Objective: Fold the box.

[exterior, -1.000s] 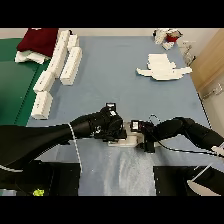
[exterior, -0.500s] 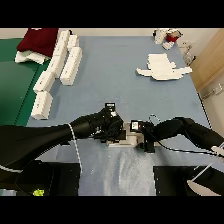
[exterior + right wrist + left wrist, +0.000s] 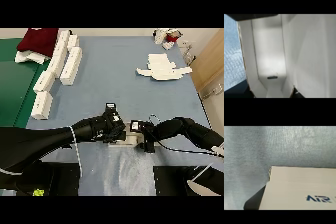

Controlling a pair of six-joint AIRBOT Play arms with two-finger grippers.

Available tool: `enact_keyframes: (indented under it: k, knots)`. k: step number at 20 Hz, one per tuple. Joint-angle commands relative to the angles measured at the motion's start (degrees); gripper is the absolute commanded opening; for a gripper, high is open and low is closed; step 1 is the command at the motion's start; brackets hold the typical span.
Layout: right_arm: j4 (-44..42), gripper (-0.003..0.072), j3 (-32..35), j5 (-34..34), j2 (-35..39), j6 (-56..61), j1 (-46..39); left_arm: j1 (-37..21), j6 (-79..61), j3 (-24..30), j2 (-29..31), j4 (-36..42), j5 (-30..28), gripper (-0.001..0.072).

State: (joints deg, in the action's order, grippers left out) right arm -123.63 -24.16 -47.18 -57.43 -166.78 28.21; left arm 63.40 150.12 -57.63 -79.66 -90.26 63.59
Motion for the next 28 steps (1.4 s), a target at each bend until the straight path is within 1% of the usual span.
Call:
enact_keyframes:
  k: [1,4,5,6,13,14,17,18,19,23,24,25,26,28]
  knots:
    - [-0.02,0.0509,-0.07,0.0,-0.02,0.02,0.02,0.7,2.34,0.02,-0.04,-1.77,0.76,0.0016]
    - [-0.02,0.051,-0.07,0.0,-0.02,0.02,0.02,0.7,2.14,0.0,-0.02,-1.68,1.42,0.002]
    - [-0.02,0.0509,-0.07,0.0,-0.02,0.02,0.02,0.7,1.81,0.0,-0.02,-1.42,1.33,0.0123]
    - [-0.02,0.0509,-0.07,0.0,-0.02,0.02,0.02,0.68,1.9,0.0,-0.02,-1.42,1.38,0.0352]
    - [-0.02,0.0509,-0.07,0.0,-0.02,0.02,0.02,0.68,2.03,-0.17,-0.02,-1.29,1.51,0.035]
    - [-0.02,0.0509,-0.07,0.0,-0.02,0.02,0.02,0.68,1.97,-0.59,0.0,-1.31,1.53,0.037]
    - [-0.02,0.0509,-0.07,0.0,-0.02,0.02,0.02,0.68,1.79,-1.4,-0.02,-2.16,1.55,0.0358]
    - [-0.02,0.051,-0.07,0.0,-0.02,0.02,0.02,0.68,1.77,-1.38,-0.13,-2.16,1.46,0.0159]
    - [-0.02,0.051,-0.07,0.0,0.0,0.02,0.02,0.68,1.42,-1.38,-0.31,-2.25,1.22,0.0019]
    - [-0.02,0.0509,-0.07,0.0,0.0,0.02,0.02,0.68,1.16,-1.4,-0.74,-2.19,1.07,0.0019]
    - [-0.02,0.051,-0.07,0.0,-0.02,0.02,0.02,0.68,0.68,-1.4,-0.74,-2.19,1.03,0.0085]
    - [-0.02,0.0509,-0.07,0.0,-0.02,0.02,0.02,0.68,0.87,-1.4,-0.74,-2.21,1.07,0.0368]
    - [-0.02,0.0509,-0.07,0.0,-0.02,0.02,0.02,0.66,0.96,-1.4,-0.74,-2.19,1.33,0.0448]
    - [-0.02,0.0509,-0.07,0.0,-0.02,0.02,0.02,0.68,0.92,-1.42,-0.72,-2.19,1.4,0.0448]
